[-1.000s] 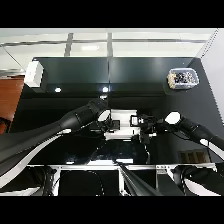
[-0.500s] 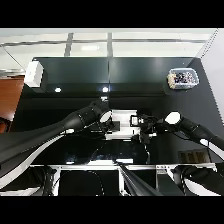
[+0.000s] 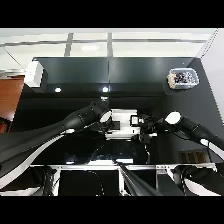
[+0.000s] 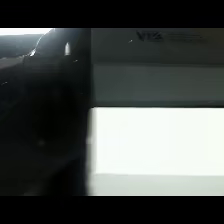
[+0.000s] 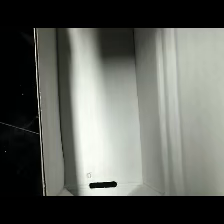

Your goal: Fold the box and place the chain.

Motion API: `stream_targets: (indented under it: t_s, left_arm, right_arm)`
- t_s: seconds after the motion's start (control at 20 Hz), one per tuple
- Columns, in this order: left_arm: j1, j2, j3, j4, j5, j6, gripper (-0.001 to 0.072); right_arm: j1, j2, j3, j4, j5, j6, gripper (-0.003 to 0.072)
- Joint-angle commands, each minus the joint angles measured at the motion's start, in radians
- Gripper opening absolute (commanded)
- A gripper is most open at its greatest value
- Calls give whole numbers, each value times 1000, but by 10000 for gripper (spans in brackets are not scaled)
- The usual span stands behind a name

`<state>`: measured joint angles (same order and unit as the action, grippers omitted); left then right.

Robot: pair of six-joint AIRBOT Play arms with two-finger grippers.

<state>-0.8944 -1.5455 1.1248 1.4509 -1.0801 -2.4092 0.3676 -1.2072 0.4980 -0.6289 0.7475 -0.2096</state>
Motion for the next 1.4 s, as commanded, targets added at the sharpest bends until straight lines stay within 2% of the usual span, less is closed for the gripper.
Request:
stream_targets:
  t_s: [0.0, 0.15, 0.2, 0.25, 0.3, 0.95, 1.25, 1.3, 1.35]
  left_arm:
    - [0, 0, 1, 5, -21, 0, 372]
    - [0, 0, 1, 6, -21, 0, 364]
    - [0, 0, 1, 6, -20, 0, 307]
    - [0, 0, 1, 8, -20, 0, 125]
    - [0, 0, 1, 11, -20, 1, 23]
    - [0, 0, 1, 6, 2, 0, 24]
    - [0, 0, 1, 6, -3, 1, 25]
    - [0, 0, 1, 5, -3, 1, 25]
    - [0, 0, 1, 5, -3, 1, 25]
  right_arm:
    - [0, -1, 0, 0, 0, 0, 168]
    - [0, -1, 0, 0, 0, 0, 167]
    - [0, -1, 0, 0, 0, 0, 167]
    - [0, -1, 0, 0, 0, 0, 167]
    - [0, -1, 0, 0, 0, 0, 168]
    - [0, -1, 0, 0, 0, 0, 168]
    - [0, -1, 0, 98, 13, 1, 169]
    - [0, 0, 0, 97, 14, 5, 288]
    - [0, 1, 1, 96, 19, 14, 693]
